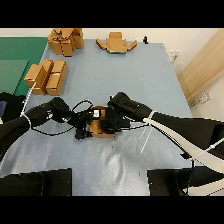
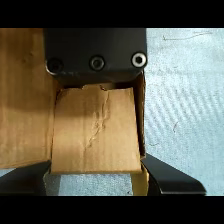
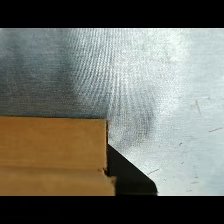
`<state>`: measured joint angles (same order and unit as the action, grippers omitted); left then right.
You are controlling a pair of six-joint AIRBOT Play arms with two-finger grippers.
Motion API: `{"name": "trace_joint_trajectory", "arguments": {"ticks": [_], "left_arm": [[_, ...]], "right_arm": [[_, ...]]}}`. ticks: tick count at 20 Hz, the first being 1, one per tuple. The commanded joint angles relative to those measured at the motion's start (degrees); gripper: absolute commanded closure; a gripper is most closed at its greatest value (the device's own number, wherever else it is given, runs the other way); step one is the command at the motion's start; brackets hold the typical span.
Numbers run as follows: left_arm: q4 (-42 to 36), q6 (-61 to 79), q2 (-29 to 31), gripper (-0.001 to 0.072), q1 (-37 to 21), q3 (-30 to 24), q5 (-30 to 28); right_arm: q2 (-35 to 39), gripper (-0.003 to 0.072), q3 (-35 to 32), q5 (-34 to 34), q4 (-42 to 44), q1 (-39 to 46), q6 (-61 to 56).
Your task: Fold the box.
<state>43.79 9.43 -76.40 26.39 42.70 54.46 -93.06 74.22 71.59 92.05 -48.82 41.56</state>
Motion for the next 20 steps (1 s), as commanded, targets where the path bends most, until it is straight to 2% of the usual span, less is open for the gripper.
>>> {"name": "trace_joint_trajectory", "arguments": {"ticks": [1,2,3,4,6,7,8,13,14,15,16,19,20], "left_arm": [[-0.1,0.0,0.0,0.0475,0.0,0.0,-0.1],[-0.1,0.0,0.0,0.0475,0.0,0.0,-0.1],[-0.1,0.0,0.0,0.0475,0.0,0.0,-0.1],[-0.1,0.0,0.0,0.0475,0.0,0.0,-0.1],[-0.1,0.0,0.0,0.0475,0.0,0.0,-0.1],[-0.1,0.0,0.0,0.0475,0.0,0.0,-0.1],[-0.1,0.0,0.0,0.0475,0.0,0.0,-0.1],[-0.1,0.0,0.0,0.0475,0.0,0.0,-0.1],[-0.1,0.0,0.0,0.0475,0.0,0.0,-0.1],[-0.1,0.0,0.0,0.0475,0.0,0.0,-0.1],[-0.1,0.0,0.0,0.0475,0.0,0.0,-0.1],[-0.1,0.0,0.0,0.0475,0.0,0.0,-0.1],[-0.1,0.0,0.0,0.0475,0.0,0.0,-0.1]], "right_arm": [[-0.2,0.0680,0.3,-0.8,-0.3,-0.2,-0.2],[-0.2,0.0554,0.3,-1.1,-0.3,-0.2,-0.2],[-0.2,0.0384,0.3,-1.1,-0.3,-0.2,-0.2],[-0.2,0.0355,0.3,-1.0,-0.2,-0.2,-0.2],[-0.2,0.0361,0.3,-1.0,-0.1,-0.2,-0.2],[-0.2,0.0459,0.3,-1.0,-0.2,-0.2,-0.2],[-0.2,0.0682,0.3,-1.1,-0.3,-0.2,-0.2],[-0.2,0.0684,0.3,-1.2,-0.6,-0.2,-0.2],[-0.1,0.0630,0.3,-1.3,-0.8,-0.2,-0.2],[-0.1,0.0448,0.3,-1.2,-0.8,-0.2,-0.2],[0.0,0.0316,0.3,-1.1,-0.8,-0.2,-0.1],[0.7,0.0303,0.3,-0.6,-1.0,-0.1,0.0],[1.1,0.0271,0.3,-0.6,-1.3,-0.1,0.0]]}}
